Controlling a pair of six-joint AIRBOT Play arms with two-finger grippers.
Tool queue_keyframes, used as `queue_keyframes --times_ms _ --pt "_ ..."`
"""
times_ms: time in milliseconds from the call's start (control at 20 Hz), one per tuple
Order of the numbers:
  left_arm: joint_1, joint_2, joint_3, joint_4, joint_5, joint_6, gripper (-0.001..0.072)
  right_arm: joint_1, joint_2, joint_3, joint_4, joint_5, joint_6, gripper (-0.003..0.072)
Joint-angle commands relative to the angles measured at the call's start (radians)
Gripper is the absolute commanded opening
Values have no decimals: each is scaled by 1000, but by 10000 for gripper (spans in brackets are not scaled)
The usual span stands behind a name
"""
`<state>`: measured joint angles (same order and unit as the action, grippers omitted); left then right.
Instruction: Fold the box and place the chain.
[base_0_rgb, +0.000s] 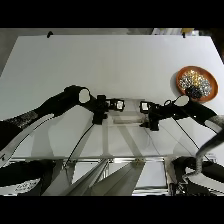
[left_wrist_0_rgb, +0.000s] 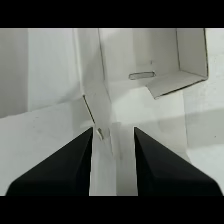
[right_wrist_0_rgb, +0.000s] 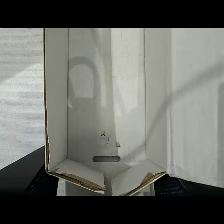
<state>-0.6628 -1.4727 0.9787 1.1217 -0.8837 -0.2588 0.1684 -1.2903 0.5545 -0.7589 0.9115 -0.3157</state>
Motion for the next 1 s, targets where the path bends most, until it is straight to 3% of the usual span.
queue_keyframes --times_ms 0,150,200,250,950 --pt "-6 -10 0 -51 16 32 289 0 0 0 0 0 0 380" --pt "-31 -27 -1 -67 -10 32 243 0 0 0 0 0 0 380" --pt "-37 -32 -1 -72 -19 32 172 0 0 0 0 0 0 380" --pt "-39 -36 -1 -79 -18 32 156 0 0 0 0 0 0 380" --pt "-64 -46 -1 -221 89 23 128 0 0 0 0 0 1 380"
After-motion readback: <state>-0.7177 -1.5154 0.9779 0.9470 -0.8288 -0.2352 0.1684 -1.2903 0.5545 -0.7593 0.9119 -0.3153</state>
